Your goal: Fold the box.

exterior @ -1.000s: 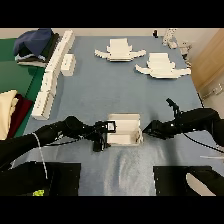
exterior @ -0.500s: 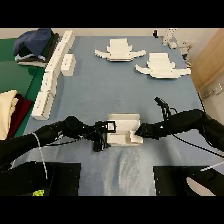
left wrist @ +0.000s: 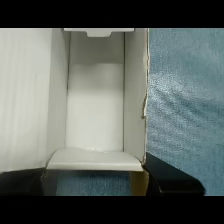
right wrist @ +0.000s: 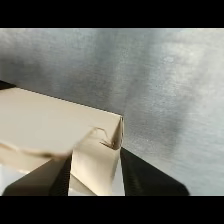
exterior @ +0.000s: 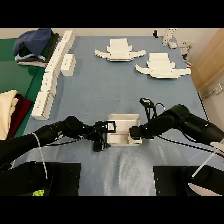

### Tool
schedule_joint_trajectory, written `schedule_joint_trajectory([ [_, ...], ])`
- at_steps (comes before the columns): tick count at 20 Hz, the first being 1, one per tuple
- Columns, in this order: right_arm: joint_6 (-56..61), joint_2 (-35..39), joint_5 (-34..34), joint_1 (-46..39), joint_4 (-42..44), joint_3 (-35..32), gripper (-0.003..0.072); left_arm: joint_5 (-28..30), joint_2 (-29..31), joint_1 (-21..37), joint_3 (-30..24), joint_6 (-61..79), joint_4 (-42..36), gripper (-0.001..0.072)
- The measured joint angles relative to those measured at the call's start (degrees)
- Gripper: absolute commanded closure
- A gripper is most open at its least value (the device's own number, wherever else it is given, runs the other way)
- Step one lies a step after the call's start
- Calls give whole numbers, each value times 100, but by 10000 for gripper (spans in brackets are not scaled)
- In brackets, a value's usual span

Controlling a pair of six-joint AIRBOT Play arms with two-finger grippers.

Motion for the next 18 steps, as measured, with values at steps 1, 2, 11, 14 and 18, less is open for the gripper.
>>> schedule_joint_trajectory([
  [1,273,-157,-120,166,-240,144,244,0,0,0,0,0,0,203],
  [2,544,-326,-245,332,-479,291,244,0,0,0,0,0,0,203],
  [11,1928,-1257,-767,909,-1281,868,504,0,0,0,0,0,0,202],
  [14,2144,-1329,-872,933,-1432,896,684,0,0,0,0,-2,0,203],
  [18,2256,-1360,-887,946,-1484,905,685,0,0,0,0,-2,0,203],
])
